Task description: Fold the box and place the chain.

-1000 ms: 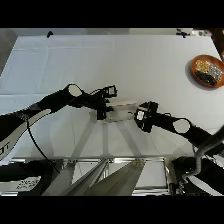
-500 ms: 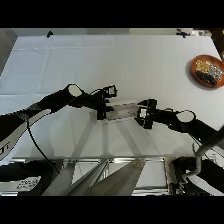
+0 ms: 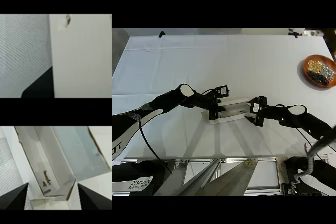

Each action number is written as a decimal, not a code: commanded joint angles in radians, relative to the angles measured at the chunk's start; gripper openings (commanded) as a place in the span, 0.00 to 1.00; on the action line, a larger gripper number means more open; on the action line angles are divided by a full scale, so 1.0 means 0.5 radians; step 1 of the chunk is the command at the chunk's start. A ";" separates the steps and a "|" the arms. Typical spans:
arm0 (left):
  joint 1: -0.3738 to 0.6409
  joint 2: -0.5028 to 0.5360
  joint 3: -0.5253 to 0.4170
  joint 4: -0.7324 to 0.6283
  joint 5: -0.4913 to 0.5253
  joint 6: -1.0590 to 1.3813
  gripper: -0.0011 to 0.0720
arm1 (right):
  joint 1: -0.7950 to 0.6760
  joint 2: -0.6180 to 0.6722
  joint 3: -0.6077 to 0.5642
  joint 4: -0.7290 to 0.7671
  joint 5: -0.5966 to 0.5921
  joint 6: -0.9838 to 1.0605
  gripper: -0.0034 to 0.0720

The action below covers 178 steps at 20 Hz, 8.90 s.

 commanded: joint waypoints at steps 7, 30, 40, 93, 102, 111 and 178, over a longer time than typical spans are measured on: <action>-0.001 0.001 0.000 0.000 -0.002 0.002 0.03 | 0.057 -0.163 0.009 0.121 0.195 -0.161 0.91; -0.001 0.001 0.000 0.001 -0.002 0.002 0.03 | -0.052 -0.320 0.009 -0.088 0.301 0.243 0.81; -0.001 0.001 0.000 0.000 -0.002 0.002 0.03 | -0.051 -0.321 0.009 0.253 0.370 -0.145 0.82; -0.001 0.001 0.000 0.000 -0.002 0.002 0.03 | -0.051 -0.410 0.024 0.311 0.351 -0.348 0.59; -0.001 0.001 0.000 0.001 -0.002 0.002 0.03 | -0.051 -0.409 0.024 0.312 0.365 -0.346 0.59; -0.001 0.001 0.000 0.000 -0.002 0.002 0.03 | -0.051 -0.409 0.024 0.312 0.368 -0.346 0.59; -0.289 0.526 -0.204 -0.763 0.919 -0.235 0.03 | -0.051 -0.409 0.024 0.312 0.368 -0.346 0.59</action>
